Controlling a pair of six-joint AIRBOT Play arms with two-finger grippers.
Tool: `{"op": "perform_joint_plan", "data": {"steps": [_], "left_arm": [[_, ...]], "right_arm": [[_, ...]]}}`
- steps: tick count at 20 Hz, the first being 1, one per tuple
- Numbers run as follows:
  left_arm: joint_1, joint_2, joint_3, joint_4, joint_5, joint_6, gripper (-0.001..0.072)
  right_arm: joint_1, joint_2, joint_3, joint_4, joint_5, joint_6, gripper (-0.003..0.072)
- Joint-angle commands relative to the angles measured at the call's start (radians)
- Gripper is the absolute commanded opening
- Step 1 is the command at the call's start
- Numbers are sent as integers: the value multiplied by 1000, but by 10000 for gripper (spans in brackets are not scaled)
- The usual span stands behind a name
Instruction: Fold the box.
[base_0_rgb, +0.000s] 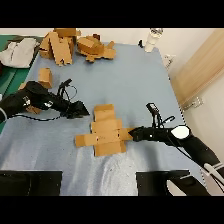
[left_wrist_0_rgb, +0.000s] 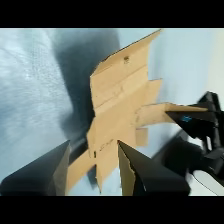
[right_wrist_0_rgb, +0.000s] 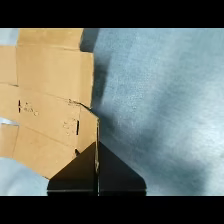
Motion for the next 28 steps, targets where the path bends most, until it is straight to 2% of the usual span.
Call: {"op": "perform_joint_plan", "data": {"steps": [1,2,4,8,12,19,20,24,26,28], "left_arm": [[6,-95,0,-198,-47,158,455],[-2,-111,0,-225,-47,179,455],[-18,-135,0,-250,-47,195,551],[-36,-191,0,-255,-41,195,551],[-55,-217,2,-277,6,207,551],[-99,-267,58,-337,6,260,549],[-102,-271,67,-337,2,267,523],[-105,-277,69,-328,-56,304,520],[-105,-277,69,-327,-84,348,213],[-105,-277,69,-328,-83,364,204]], "right_arm": [[1,46,-30,-10,-5,-27,1],[0,46,-32,-7,-6,-35,1],[0,46,-32,-6,-9,-42,1],[1,46,-32,2,-22,-55,0],[1,46,-34,38,-23,-78,1],[1,45,-34,40,-23,-85,1],[1,44,-34,40,-23,-85,1],[1,44,-34,40,-36,-85,1],[1,44,-34,40,-40,-85,1],[1,44,-34,42,-43,-84,1]]}}
